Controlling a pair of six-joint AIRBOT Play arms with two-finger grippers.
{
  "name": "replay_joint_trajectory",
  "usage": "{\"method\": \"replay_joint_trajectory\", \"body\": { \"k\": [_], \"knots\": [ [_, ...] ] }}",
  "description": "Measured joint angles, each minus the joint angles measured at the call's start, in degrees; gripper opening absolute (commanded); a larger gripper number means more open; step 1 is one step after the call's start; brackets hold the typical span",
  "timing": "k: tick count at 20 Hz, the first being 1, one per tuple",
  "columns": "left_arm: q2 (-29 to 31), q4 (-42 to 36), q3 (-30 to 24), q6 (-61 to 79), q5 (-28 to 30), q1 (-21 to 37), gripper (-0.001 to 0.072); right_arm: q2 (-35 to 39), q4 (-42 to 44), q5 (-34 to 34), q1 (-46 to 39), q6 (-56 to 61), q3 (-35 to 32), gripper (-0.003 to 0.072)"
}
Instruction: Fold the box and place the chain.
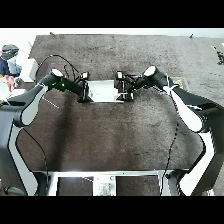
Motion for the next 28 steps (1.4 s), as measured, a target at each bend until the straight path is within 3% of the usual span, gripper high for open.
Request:
{"method": "replay_joint_trajectory", "body": {
  "k": [8, 9, 10, 13, 21, 22, 28],
  "knots": [
    [0.00, 1.22, 0.04, 0.00, 1.46, 0.00, 0.0344, 1.22, 2.86, 2.56, -1.16, 0.13, 0.00, 0.0710],
    [0.00, 1.33, 0.04, 0.00, 1.57, 0.00, 0.0344, 1.31, 3.43, 2.82, -1.20, 0.15, 0.00, 0.0639],
    [0.00, 1.44, 0.04, 0.00, 1.66, 0.00, 0.0344, 1.46, 4.04, 2.99, -1.25, 0.13, 0.00, 0.0441],
    [0.00, 1.70, 0.04, 0.00, 2.01, 0.02, 0.0344, 2.56, 5.70, 3.30, -1.60, 0.35, 0.00, 0.0164],
    [0.00, 1.90, 0.04, 0.00, 2.12, 0.02, 0.0344, 3.50, 12.59, 5.66, -1.01, 1.62, -0.04, 0.0139],
    [0.00, 1.90, 0.04, 0.00, 2.12, 0.02, 0.0344, 3.21, 13.90, 4.81, -0.70, 1.60, -0.07, 0.0012],
    [0.00, 1.92, 0.04, 0.00, 2.14, 0.02, 0.0344, 1.25, 17.79, -2.73, 1.33, 1.38, -0.09, 0.0011]
  ]
}}
